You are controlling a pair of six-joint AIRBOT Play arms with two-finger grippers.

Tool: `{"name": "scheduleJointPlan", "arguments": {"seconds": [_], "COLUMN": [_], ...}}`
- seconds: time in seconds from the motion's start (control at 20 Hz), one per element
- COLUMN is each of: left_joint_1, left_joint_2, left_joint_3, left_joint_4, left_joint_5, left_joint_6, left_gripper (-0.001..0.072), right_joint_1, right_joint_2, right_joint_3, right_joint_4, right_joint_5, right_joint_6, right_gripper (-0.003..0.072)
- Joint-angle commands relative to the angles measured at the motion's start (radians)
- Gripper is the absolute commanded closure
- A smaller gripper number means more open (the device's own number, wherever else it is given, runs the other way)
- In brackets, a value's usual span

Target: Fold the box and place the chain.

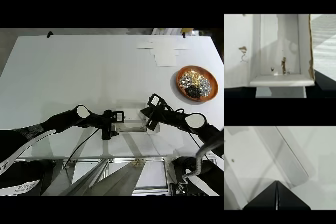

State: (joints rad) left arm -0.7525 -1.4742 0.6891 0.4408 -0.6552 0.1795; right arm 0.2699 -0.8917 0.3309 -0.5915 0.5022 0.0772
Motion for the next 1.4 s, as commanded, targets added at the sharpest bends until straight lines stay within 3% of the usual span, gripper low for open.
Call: {"name": "scheduleJointPlan", "arguments": {"seconds": [0.0,0.15,0.3,0.55,0.75,0.85,0.95,1.1,1.35], "left_joint_1": [0.001,0.001,0.001,0.001,0.001,0.001,0.001,0.001,0.001], "left_joint_2": [0.000,0.000,0.000,0.000,0.000,0.000,0.000,0.000,0.000], "left_joint_3": [0.000,0.000,0.000,0.000,0.000,0.000,0.000,0.000,0.000], "left_joint_4": [0.002,0.002,0.002,0.002,0.002,0.002,0.002,0.002,0.002], "left_joint_5": [0.000,0.000,0.000,0.000,0.000,0.000,0.000,0.000,0.000], "left_joint_6": [0.003,0.003,0.003,0.003,0.003,0.003,0.003,0.003,0.003], "left_gripper": [0.0500,0.0500,0.0500,0.0500,0.0500,0.0500,0.0500,0.0500,0.0500], "right_joint_1": [0.003,0.003,0.003,-0.030,-0.050,-0.050,-0.050,-0.050,-0.050], "right_joint_2": [-0.060,-0.048,0.093,0.330,0.291,0.231,0.159,0.077,0.002], "right_joint_3": [-0.001,0.000,0.004,0.005,0.005,0.005,0.005,0.005,0.005], "right_joint_4": [-0.011,-0.011,-0.043,-0.406,-0.559,-0.555,-0.519,-0.403,-0.343], "right_joint_5": [-0.044,-0.007,0.061,0.262,0.381,0.381,0.365,0.373,0.366], "right_joint_6": [0.025,0.025,0.037,0.105,0.105,0.099,0.031,-0.148,-0.253], "right_gripper": [0.0671,0.0671,0.0672,0.0673,0.0660,0.0392,0.0392,0.0521,0.0531]}}
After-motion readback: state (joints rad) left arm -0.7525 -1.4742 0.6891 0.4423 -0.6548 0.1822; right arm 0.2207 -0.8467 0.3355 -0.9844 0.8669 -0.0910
